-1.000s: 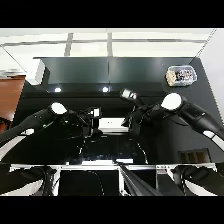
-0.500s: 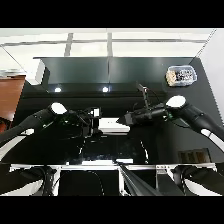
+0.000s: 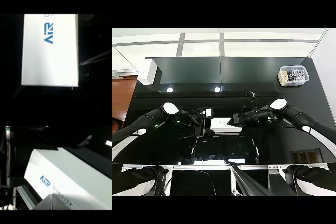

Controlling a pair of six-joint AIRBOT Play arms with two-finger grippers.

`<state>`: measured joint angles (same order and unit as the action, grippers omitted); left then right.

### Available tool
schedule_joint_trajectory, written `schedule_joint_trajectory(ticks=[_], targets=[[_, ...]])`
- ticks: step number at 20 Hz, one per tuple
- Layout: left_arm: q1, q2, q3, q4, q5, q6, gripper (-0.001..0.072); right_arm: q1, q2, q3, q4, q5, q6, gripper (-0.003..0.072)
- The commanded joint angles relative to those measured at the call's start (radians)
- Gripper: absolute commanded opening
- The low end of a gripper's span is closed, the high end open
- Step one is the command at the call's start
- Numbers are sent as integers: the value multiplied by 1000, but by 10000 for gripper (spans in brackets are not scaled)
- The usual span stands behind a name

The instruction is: Fold the box and place the chain.

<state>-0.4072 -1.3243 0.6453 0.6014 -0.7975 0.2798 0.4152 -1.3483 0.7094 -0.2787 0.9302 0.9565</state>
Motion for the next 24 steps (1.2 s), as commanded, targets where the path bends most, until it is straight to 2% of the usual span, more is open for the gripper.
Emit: schedule_joint_trajectory(ticks=[1,5,9,13,15,17,18,19,20,24], targets=[[0,0,0,0,1,1,400,14,-18,-2,-107,-35,74,22],[0,0,0,0,0,1,400,19,-29,-1,-127,-56,82,22],[0,0,0,0,1,1,400,18,-25,0,-126,-30,55,22],[0,0,0,-11,2,1,400,-41,35,60,-140,153,18,22],[0,0,0,-48,4,1,400,-124,111,98,-180,271,19,22],[0,2,1,-128,23,1,400,-230,210,108,-222,333,32,22],[0,5,1,-165,36,0,421,-282,259,108,-248,345,48,22],[0,11,1,-172,37,0,536,-338,311,108,-285,351,70,23],[0,24,1,-157,38,-10,717,-384,354,108,-323,354,89,22],[2,127,48,71,-16,-135,716,-556,462,108,-445,436,114,22]])
